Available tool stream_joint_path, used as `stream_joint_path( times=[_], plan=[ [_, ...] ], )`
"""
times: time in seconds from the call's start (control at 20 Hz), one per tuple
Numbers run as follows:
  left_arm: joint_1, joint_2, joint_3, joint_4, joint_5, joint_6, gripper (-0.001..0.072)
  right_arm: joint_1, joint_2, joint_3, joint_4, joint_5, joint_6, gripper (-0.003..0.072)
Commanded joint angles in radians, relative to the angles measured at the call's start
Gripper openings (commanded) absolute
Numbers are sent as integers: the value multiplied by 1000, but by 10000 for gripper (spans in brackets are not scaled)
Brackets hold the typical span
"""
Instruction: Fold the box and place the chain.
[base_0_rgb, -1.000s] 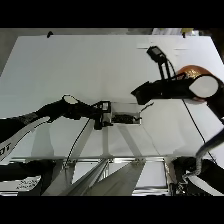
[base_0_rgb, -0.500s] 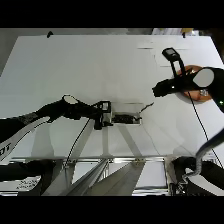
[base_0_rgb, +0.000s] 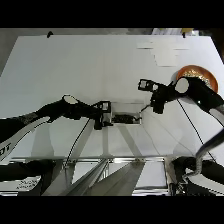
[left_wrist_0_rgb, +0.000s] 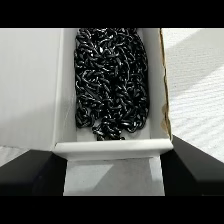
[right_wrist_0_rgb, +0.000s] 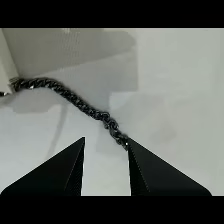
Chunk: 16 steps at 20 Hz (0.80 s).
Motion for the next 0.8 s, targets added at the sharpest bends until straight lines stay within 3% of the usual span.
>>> stream_joint_path(
  times=[0.0,0.1,0.75],
  plan=[
    [1,0,0,1,0,0,30,3,-38,-3,-2,-9,-192,294],
    [1,0,0,0,0,0,30,3,-64,-4,-2,-18,-193,220],
    [1,0,0,0,0,0,30,2,-145,-6,-1,-99,-193,222]
  ],
)
